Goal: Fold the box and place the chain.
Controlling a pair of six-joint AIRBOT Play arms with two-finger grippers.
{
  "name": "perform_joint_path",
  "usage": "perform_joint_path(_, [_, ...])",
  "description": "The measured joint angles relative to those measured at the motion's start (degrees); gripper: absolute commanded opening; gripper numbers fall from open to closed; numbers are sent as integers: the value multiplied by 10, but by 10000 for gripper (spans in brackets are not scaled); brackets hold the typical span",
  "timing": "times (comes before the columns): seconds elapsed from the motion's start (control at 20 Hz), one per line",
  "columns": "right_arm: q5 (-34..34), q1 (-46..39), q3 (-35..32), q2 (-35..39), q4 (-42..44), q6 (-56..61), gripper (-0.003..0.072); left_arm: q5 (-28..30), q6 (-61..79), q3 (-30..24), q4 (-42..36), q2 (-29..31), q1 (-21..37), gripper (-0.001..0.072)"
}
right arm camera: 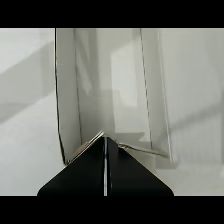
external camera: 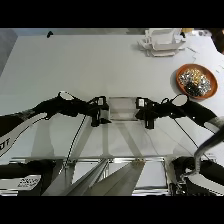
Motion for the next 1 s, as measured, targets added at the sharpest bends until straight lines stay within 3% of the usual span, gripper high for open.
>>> perform_joint_path(0.3, [12,-3,-7,54,-109,195,27,-1,0,0,1,0,0,141])
perform_joint_path(0.4, [14,-4,-7,86,-124,248,102,-1,0,0,2,0,0,141])
perform_joint_path(0.45, [16,-4,-7,104,-129,264,104,-1,1,0,2,0,0,141])
perform_joint_path(0.7, [-22,-4,-7,182,-195,404,101,-2,2,0,2,0,0,141])
perform_joint_path(0.85, [-57,-22,-7,191,-264,561,44,-2,1,0,2,0,0,141])
perform_joint_path(1.0, [-68,-65,-7,186,-296,691,42,-2,2,0,2,0,0,141])
